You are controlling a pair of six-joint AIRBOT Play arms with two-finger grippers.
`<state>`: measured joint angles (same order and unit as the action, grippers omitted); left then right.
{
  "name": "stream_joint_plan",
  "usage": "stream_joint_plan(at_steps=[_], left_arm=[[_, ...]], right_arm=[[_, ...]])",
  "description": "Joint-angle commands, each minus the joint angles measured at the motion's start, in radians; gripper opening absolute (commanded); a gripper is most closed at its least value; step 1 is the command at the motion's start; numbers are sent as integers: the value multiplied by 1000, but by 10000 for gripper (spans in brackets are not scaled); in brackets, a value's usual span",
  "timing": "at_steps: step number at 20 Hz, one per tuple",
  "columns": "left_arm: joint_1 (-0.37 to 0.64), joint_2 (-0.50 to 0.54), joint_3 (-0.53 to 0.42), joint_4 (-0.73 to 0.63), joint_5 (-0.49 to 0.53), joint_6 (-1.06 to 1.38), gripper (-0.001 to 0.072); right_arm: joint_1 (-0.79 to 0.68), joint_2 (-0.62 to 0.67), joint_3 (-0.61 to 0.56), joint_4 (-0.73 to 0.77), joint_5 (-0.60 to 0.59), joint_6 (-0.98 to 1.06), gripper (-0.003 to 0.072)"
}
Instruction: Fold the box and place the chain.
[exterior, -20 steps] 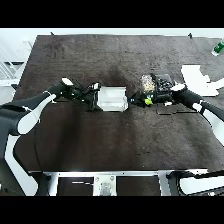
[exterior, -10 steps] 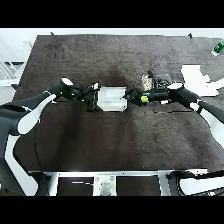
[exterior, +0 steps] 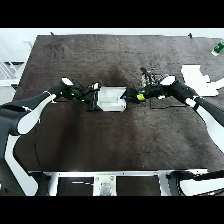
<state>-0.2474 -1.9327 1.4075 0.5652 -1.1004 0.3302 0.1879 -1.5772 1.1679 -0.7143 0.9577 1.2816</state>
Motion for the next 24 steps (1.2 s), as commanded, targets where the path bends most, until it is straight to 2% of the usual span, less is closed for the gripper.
stream_joint_plan(at_steps=[1, 9, 14, 24], left_arm=[[1, 0, 1, 0, -1, 0, 542], [1, 0, 1, -1, 0, 0, 542], [1, 0, 1, -1, 0, 0, 542], [1, 0, 1, -1, 0, 0, 543]], right_arm=[[29, 1, 25, -77, -24, 55, 530], [95, -32, 69, -281, -26, 205, 530], [158, -82, 146, -380, -17, 290, 530], [201, -150, 252, -723, 111, 566, 518]])
